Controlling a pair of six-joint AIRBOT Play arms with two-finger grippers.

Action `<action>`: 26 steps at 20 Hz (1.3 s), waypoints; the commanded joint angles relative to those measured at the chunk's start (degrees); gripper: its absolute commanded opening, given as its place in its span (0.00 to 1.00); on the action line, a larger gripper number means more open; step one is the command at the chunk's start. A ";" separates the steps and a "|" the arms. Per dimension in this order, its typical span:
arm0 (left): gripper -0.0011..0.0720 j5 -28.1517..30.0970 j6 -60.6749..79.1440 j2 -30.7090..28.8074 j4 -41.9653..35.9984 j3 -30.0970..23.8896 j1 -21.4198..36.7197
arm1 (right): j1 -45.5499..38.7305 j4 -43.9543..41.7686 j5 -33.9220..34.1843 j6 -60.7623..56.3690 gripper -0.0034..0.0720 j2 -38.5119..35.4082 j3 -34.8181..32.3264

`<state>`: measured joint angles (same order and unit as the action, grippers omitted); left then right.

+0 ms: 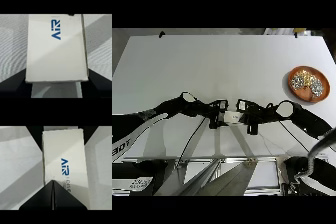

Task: Fold the box and place the chain.

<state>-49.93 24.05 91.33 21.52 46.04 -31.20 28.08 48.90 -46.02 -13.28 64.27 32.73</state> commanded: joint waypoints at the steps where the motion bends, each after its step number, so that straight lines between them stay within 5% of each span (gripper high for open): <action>1: 0.47 -0.04 -0.07 -0.04 -0.04 0.02 0.04 | 0.00 0.57 -0.22 -0.15 0.07 0.02 -0.24; 5: 0.47 -0.07 -0.07 -0.04 -0.04 0.02 0.04 | -0.66 0.55 1.70 -1.16 0.07 -5.31 0.00; 9: 0.47 -0.04 -0.07 -0.04 -0.04 0.02 0.04 | -7.67 3.19 2.27 -16.20 0.07 -15.15 0.13; 13: 0.47 -0.07 -0.07 -0.04 -0.04 0.02 0.04 | -20.13 19.98 -10.32 -40.70 0.07 -19.06 -0.33; 17: 0.47 -0.02 -0.07 -0.04 -0.07 0.02 0.04 | -29.53 29.90 -11.89 -57.66 0.07 -18.40 -4.90; 26: 0.47 -0.22 -0.07 -0.04 -0.04 0.02 0.04 | -32.44 31.65 -20.92 -59.34 0.07 -18.43 -6.12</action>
